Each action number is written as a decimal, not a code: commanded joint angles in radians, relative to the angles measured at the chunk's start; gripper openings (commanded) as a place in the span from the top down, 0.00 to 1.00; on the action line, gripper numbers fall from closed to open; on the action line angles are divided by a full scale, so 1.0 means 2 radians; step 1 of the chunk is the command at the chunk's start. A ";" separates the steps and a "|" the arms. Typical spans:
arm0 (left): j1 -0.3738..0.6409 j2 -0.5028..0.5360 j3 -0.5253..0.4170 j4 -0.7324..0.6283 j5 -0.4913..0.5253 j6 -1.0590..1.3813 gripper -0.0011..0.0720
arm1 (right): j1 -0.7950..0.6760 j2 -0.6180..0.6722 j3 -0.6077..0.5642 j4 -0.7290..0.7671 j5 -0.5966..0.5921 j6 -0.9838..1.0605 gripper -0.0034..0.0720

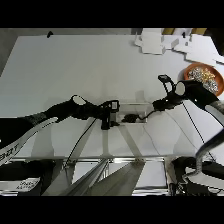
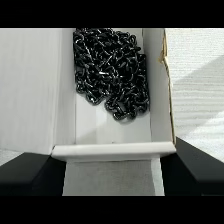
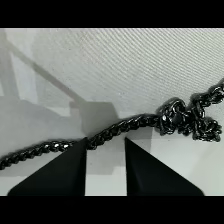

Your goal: Fold the box and place the chain.

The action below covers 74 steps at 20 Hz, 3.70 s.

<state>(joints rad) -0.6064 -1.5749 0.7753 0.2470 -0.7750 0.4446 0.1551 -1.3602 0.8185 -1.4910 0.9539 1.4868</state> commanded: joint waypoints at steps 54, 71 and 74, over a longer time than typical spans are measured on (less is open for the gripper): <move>0.000 0.000 0.000 0.000 0.000 0.000 0.61 | 0.029 0.221 0.041 0.037 0.018 -0.047 0.85; 0.000 0.000 0.000 0.000 0.000 0.000 0.61 | -0.028 0.055 -0.038 0.024 -0.051 -0.044 0.56; 0.000 0.000 0.000 0.000 0.000 0.000 0.61 | -0.028 0.032 -0.038 0.024 -0.051 -0.044 0.56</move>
<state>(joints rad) -0.6064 -1.5749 0.7753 0.2470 -0.7750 0.4446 0.0986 -1.2556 0.7437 -1.4395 0.8619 1.3983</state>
